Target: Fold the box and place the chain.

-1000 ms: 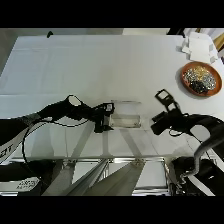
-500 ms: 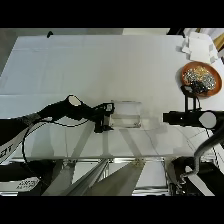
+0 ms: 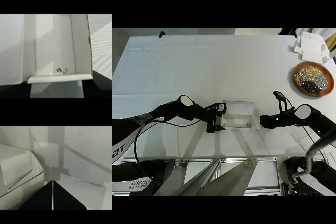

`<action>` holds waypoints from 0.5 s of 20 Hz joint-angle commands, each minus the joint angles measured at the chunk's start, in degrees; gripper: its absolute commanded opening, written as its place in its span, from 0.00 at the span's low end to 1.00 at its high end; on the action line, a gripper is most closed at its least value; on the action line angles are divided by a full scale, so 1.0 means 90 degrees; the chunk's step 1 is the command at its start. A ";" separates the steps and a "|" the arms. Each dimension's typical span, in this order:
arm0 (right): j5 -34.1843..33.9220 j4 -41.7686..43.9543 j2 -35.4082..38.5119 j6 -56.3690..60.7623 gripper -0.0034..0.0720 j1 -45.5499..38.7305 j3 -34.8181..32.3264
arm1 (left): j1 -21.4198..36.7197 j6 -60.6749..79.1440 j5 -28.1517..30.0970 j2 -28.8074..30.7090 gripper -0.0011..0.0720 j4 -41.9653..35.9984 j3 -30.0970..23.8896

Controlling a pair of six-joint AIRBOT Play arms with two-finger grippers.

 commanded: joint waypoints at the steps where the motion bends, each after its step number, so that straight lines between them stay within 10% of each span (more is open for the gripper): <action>1: -0.0143 0.0296 -0.0095 -0.0080 0.06 0.0109 -0.0005 | 0.0007 0.0000 0.0000 0.0005 0.45 0.0002 -0.0002; 9: -0.0350 0.0510 0.1095 -0.0085 0.24 0.0112 0.0000 | 0.0007 0.0002 0.0000 0.0005 0.45 0.0000 -0.0002; 10: -0.0323 0.0556 0.1158 -0.0097 0.38 0.0112 0.0002 | 0.0007 0.0002 0.0000 0.0005 0.45 0.0000 -0.0002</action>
